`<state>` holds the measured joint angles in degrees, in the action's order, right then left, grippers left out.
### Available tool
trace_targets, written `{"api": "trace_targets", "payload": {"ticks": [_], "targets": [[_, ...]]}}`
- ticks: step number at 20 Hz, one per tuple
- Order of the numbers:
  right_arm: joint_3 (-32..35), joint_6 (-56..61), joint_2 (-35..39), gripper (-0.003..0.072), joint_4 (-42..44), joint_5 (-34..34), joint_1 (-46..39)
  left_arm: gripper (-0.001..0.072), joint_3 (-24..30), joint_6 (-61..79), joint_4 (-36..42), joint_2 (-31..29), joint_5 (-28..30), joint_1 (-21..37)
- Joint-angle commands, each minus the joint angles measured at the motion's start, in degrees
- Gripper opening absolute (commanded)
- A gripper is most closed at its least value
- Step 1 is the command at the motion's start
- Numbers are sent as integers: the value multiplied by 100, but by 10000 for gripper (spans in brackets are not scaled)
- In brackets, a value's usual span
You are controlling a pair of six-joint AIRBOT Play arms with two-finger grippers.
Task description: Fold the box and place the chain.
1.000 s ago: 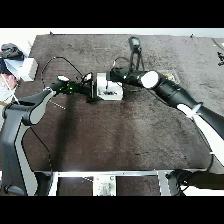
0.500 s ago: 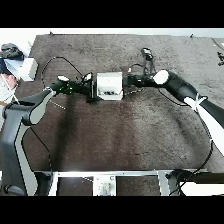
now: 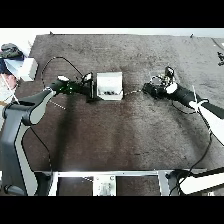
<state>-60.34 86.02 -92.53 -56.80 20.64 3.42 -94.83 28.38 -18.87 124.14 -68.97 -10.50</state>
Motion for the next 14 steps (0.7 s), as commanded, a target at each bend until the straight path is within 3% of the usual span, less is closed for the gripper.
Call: {"api": "trace_targets", "payload": {"ticks": [1,3,5,7,8,9,14], "targets": [[-227,103,-391,465,264,-439,-42,353,-4,2,-2,-2,0,2],[-505,107,-597,463,269,-439,-22,353,-4,2,0,-2,0,2],[-713,107,-793,275,385,-409,-13,353,-4,4,0,-2,2,2],[-863,103,-916,273,503,-238,13,353,-4,2,-2,-2,0,2],[-870,22,-911,87,501,-247,68,352,-4,2,0,-2,0,2],[-870,-9,-879,15,503,-245,120,353,-4,2,0,-2,0,2],[-870,-400,76,14,503,238,623,352,-4,2,0,-2,0,2]]}}
